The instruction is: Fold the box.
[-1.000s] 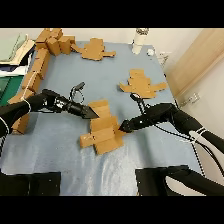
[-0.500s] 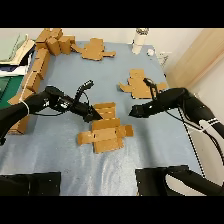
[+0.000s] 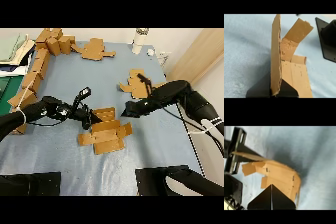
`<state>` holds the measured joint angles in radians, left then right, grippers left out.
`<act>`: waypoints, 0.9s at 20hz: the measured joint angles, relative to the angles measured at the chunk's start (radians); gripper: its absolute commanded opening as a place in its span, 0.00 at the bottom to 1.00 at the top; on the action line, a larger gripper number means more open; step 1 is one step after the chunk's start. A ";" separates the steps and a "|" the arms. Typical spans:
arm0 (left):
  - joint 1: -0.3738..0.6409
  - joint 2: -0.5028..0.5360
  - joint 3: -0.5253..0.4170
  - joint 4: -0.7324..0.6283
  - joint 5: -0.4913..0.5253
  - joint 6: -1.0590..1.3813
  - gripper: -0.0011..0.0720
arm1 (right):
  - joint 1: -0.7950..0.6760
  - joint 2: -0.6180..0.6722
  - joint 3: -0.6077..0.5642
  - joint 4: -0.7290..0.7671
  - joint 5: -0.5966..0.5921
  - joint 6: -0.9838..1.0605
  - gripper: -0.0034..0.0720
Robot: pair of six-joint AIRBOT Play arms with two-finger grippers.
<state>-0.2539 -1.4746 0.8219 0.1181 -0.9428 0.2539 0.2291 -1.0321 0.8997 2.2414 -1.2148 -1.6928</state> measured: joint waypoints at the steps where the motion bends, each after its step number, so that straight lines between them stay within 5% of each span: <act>1: 0.000 0.002 -0.004 -0.005 0.002 0.013 0.03 | 0.044 0.000 -0.003 -0.035 -0.006 0.036 0.05; 9: 0.000 0.003 -0.014 -0.010 0.007 0.048 0.03 | 0.176 -0.029 -0.130 -0.367 0.043 0.267 0.05; 18: -0.013 0.003 -0.015 0.001 0.008 0.092 0.03 | 0.188 -0.084 -0.177 -0.439 0.145 0.302 0.05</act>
<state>-0.2668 -1.4715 0.8070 0.1188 -0.9344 0.3462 0.4168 -1.1160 0.7231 1.8019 -1.0702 -1.3911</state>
